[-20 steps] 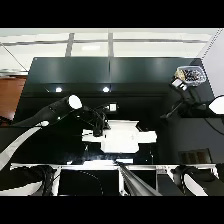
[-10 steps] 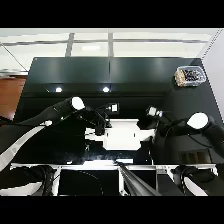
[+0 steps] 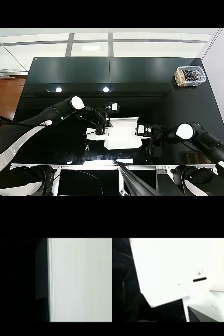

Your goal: Fold the box and place the chain.

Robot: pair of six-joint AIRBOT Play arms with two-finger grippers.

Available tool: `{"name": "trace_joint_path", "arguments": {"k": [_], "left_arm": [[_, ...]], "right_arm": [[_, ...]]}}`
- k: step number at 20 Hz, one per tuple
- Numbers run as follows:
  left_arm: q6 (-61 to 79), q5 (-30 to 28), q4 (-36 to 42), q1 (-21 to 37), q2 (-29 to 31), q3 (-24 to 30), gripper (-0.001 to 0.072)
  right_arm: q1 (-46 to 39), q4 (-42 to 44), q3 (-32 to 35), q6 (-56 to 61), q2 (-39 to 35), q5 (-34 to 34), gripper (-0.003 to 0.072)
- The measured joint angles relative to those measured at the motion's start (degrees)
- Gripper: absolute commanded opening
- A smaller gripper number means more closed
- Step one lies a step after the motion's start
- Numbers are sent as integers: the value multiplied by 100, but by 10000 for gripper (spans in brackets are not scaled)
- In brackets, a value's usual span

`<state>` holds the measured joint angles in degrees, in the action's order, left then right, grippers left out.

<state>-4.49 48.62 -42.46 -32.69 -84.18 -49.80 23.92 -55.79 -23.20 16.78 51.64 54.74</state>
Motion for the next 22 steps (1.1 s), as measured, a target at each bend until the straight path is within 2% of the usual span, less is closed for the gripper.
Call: {"name": "trace_joint_path", "arguments": {"k": [4,9,12,16,22], "left_arm": [[0,20,4,2,0,0,32],[2,72,4,2,0,0,32],[4,98,2,2,0,0,31],[4,122,-9,2,0,0,31],[2,129,-13,2,0,0,31]], "right_arm": [[203,11,13,-46,0,-142,709],[850,199,98,-103,4,-1032,708],[1073,289,70,-63,7,-1331,708],[1014,219,-184,144,0,-1270,710],[402,389,-529,302,2,-1097,708]]}}
